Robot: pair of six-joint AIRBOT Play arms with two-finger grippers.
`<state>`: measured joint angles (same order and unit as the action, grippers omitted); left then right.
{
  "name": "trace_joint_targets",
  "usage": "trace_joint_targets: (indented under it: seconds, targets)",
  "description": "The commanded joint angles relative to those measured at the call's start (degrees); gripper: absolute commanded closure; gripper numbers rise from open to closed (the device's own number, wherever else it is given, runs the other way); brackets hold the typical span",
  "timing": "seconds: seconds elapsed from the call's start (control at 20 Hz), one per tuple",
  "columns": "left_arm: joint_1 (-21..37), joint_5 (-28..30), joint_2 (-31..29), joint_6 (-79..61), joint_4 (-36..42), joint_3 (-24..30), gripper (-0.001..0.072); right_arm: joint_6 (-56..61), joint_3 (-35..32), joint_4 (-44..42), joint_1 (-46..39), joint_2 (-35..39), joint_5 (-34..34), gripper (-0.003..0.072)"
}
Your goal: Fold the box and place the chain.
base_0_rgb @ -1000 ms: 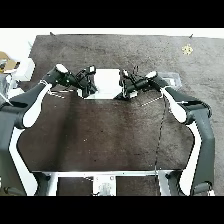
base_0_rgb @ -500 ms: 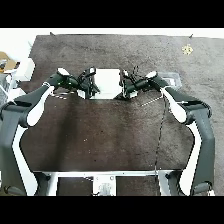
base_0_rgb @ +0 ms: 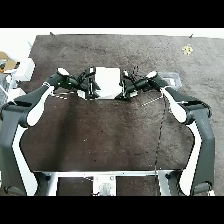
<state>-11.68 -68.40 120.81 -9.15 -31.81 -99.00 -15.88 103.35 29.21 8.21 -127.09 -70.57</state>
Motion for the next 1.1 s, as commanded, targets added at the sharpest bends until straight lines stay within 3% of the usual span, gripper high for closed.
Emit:
trace_joint_targets:
  seconds: [0.0,0.1,0.25,0.45,0.8,1.05]
  targets:
    - [0.02,0.74,0.00,0.15,-0.09,0.00,0.0037,0.07,0.00,-0.09,0.04,0.04,0.00,0.0242]
    - [0.35,0.74,-0.04,0.15,-0.13,-0.15,0.0415,0.04,0.00,-0.09,0.04,0.02,0.02,0.0242]
    - [2.01,-0.74,-0.57,0.59,-0.02,-0.26,0.0694,0.07,0.00,-0.09,0.04,0.02,0.02,0.0242]
    - [5.70,-9.05,-1.20,12.39,-0.81,-5.60,0.0699,0.07,0.00,-0.09,0.04,0.04,-0.02,0.0242]
    - [12.98,-5.81,-13.81,43.63,-6.60,-7.43,0.0700,0.04,0.00,-0.09,0.07,0.04,0.00,0.0242]
    - [17.25,-10.01,-14.60,64.08,-12.85,-5.31,0.0699,0.07,0.00,-0.09,0.04,0.02,0.00,0.0242]
